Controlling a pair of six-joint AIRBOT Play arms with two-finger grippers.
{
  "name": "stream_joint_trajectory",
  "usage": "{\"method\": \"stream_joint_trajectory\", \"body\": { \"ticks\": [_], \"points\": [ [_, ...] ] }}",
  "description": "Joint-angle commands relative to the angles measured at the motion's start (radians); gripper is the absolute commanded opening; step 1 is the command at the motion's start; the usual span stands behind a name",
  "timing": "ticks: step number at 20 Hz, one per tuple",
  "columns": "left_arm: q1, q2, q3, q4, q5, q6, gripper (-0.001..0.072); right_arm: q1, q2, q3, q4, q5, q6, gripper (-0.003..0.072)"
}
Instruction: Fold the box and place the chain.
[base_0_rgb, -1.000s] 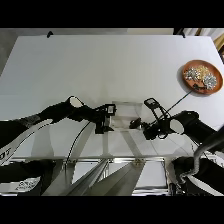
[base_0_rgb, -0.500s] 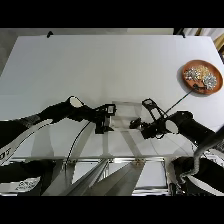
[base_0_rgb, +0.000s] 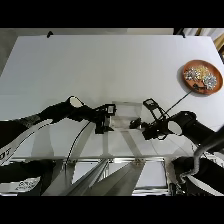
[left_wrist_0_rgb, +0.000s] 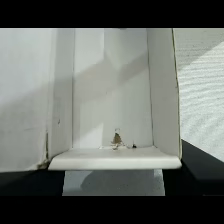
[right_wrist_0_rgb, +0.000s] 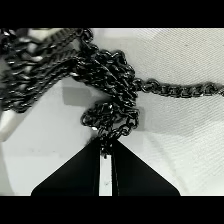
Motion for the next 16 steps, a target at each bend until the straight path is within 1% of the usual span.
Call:
{"method": "stream_joint_trajectory", "body": {
  "ticks": [1,4,7,13,16],
  "points": [
    [0.001,0.001,0.000,0.000,0.000,0.000,0.0394,0.001,0.105,0.017,0.000,0.041,0.000,0.0019],
    [0.001,0.001,0.000,0.000,0.001,0.000,0.0394,0.001,0.202,0.057,0.007,0.081,0.000,0.0019],
    [0.001,0.001,0.000,0.000,0.000,0.000,0.0394,0.001,0.272,0.127,0.061,0.076,-0.002,0.0019],
    [0.001,0.001,0.000,0.000,0.000,0.000,0.0394,0.001,0.286,0.291,0.135,0.067,-0.023,0.0019],
    [0.001,0.001,0.000,0.000,0.001,0.000,0.0394,0.001,0.286,0.338,0.202,0.032,-0.068,0.0019]
  ]
}}
